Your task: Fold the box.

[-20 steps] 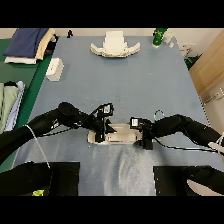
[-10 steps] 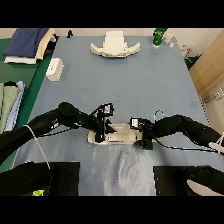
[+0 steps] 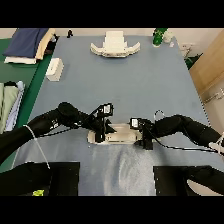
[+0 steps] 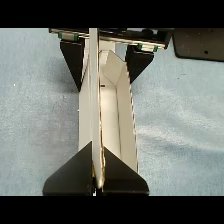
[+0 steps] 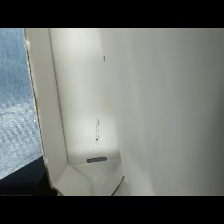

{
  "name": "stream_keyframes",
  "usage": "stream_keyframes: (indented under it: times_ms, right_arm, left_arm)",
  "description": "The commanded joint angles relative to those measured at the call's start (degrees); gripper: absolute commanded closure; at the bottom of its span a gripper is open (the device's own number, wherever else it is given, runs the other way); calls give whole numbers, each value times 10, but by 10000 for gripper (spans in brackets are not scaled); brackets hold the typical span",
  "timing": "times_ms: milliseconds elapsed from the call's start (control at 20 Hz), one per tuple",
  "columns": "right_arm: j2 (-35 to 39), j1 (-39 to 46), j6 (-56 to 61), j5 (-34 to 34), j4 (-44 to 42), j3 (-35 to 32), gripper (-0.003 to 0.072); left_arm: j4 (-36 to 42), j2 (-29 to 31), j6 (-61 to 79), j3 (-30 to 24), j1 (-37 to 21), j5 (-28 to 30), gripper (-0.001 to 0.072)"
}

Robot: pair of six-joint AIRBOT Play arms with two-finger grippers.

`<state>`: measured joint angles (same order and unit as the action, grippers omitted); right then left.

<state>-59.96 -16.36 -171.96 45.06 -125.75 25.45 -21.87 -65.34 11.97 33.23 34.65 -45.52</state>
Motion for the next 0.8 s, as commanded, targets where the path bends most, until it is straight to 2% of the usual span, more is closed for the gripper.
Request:
stream_keyframes:
  times_ms: [0, 600, 650, 700, 750]
  right_arm:
    - [0, 0, 0, 0, 0, 0, 205]
    - [0, 0, 0, 0, 0, 0, 205]
    - [0, 0, 0, 0, 0, 0, 205]
    - [0, 0, 0, 0, 0, 0, 204]
    - [0, 0, 0, 0, 0, 0, 205]
  left_arm:
    - [0, 0, 0, 0, 0, 0, 696]
    - [2, 0, 0, 0, -1, 5, 693]
    - [2, 3, 0, 0, -1, 5, 580]
    - [3, 7, -7, 1, -1, 6, 320]
    - [2, 13, -41, 1, -1, 15, 285]
